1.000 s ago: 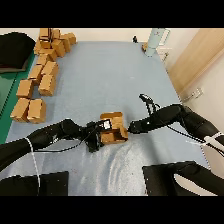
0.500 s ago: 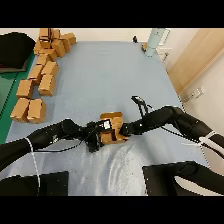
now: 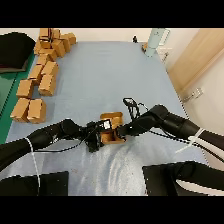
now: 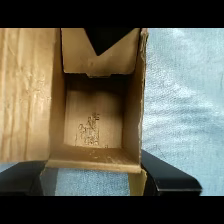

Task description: Fold the box.

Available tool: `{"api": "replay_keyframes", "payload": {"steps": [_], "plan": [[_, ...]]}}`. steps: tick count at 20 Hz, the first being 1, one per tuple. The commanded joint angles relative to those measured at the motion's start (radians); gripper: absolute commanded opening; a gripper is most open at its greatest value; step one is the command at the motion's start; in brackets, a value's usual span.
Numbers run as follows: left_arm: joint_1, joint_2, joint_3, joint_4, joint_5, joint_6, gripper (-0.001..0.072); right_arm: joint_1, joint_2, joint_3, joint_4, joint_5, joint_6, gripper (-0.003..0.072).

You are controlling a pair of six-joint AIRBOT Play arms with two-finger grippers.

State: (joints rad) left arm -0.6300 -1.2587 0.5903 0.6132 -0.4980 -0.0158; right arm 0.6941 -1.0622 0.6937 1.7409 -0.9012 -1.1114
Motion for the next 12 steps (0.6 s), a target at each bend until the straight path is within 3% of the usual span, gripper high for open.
{"api": "replay_keyframes", "payload": {"steps": [1, 2, 3, 7, 10, 12], "plan": [[0.0, 0.0, 0.001, 0.0, 0.0, 0.0, 0.0452, 0.098, -0.077, 0.089, -0.179, -0.098, 0.288, 0.0507], [0.0, 0.0, 0.001, 0.0, 0.0, 0.0, 0.0452, 0.117, -0.107, 0.126, -0.209, -0.133, 0.344, 0.0505], [0.0, 0.0, 0.001, 0.0, 0.0, 0.0, 0.0452, 0.134, -0.135, 0.16, -0.231, -0.159, 0.377, 0.0452], [0.0, 0.0, 0.001, 0.0, 0.0, 0.0, 0.0452, 0.15, -0.237, 0.232, -0.253, -0.276, 0.439, 0.0445], [0.0, 0.0, 0.001, 0.0, 0.0, 0.0, 0.0452, 0.15, -0.252, 0.232, -0.256, -0.29, 0.469, 0.0256], [0.0, 0.0, 0.001, 0.0, 0.0, 0.0, 0.0452, 0.15, -0.252, 0.231, -0.265, -0.289, 0.468, 0.0053]]}}
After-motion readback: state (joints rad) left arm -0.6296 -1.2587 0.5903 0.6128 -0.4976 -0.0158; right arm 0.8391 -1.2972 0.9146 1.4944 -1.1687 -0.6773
